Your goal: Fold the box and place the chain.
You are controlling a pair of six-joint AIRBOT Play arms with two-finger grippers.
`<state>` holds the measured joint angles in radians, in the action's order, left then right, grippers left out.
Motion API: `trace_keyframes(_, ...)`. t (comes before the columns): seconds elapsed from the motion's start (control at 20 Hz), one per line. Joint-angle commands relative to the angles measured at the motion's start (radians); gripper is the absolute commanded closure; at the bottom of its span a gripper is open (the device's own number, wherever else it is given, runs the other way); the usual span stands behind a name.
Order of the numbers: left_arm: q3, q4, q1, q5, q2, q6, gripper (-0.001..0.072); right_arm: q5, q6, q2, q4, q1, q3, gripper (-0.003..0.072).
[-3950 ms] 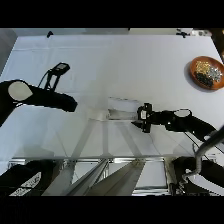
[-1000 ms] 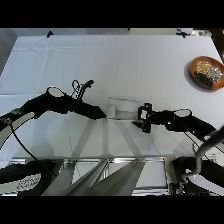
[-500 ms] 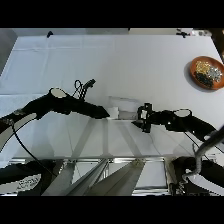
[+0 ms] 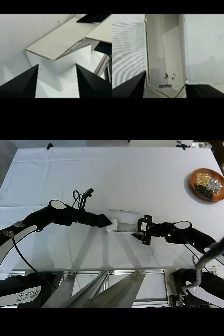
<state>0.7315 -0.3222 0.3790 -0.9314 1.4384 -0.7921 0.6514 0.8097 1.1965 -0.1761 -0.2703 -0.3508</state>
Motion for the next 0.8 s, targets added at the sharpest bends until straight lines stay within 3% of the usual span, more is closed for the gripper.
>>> trace_keyframes(0.0,0.001,-0.002,0.009,0.020,0.000,-0.028,0.0191,0.000,0.000,0.000,0.000,0.000,0.000,0.0348)
trace_keyframes(0.45,0.046,-0.198,0.097,0.096,-0.002,-0.277,0.0195,0.000,0.000,0.000,0.000,0.000,0.000,0.0348)
trace_keyframes(0.75,0.091,-0.283,0.148,0.091,-0.002,-0.374,0.0224,0.000,0.000,0.000,0.000,0.000,0.000,0.0348)
